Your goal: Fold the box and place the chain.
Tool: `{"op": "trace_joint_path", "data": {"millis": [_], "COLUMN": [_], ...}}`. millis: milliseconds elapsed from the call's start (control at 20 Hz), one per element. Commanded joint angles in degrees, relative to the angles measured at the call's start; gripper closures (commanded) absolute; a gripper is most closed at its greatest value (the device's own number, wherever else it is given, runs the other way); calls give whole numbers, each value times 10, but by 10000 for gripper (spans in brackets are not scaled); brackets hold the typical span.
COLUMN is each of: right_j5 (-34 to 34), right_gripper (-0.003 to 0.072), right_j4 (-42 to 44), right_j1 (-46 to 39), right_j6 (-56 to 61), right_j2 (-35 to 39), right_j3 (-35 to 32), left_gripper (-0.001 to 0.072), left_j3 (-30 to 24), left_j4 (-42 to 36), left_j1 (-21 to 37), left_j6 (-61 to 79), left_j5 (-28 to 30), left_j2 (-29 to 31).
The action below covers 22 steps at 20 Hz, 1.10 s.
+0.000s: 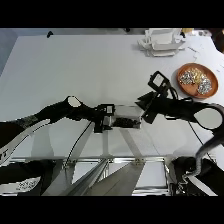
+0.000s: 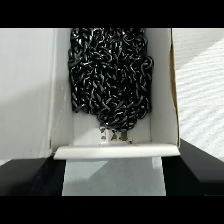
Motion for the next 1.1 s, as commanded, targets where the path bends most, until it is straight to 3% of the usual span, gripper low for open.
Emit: {"op": "trace_joint_path", "data": {"millis": [0, 200, 300, 750, 850, 1050], "right_j5": [72, 94, 67, -13, -23, -42], "right_gripper": [537, 539, 650, 622, 552, 550], "right_j4": [-105, -108, -108, -95, -95, -86], "right_j1": [-75, -98, -98, -98, -98, -98], "right_j6": [-2, -90, -144, -151, -151, -152], "right_j2": [19, -19, -43, -114, -132, -167], "right_j3": [-1, -59, -92, -104, -104, -104], "left_gripper": [460, 460, 460, 460, 460, 460], "left_j3": [0, 0, 0, 0, 0, 0], "left_j4": [0, 0, 0, 0, 0, 0], "left_j1": [0, 0, 0, 0, 0, 0], "left_j6": [0, 0, 0, 0, 0, 0], "left_j5": [0, 0, 0, 0, 0, 0], "left_j2": [0, 0, 0, 0, 0, 0]}}
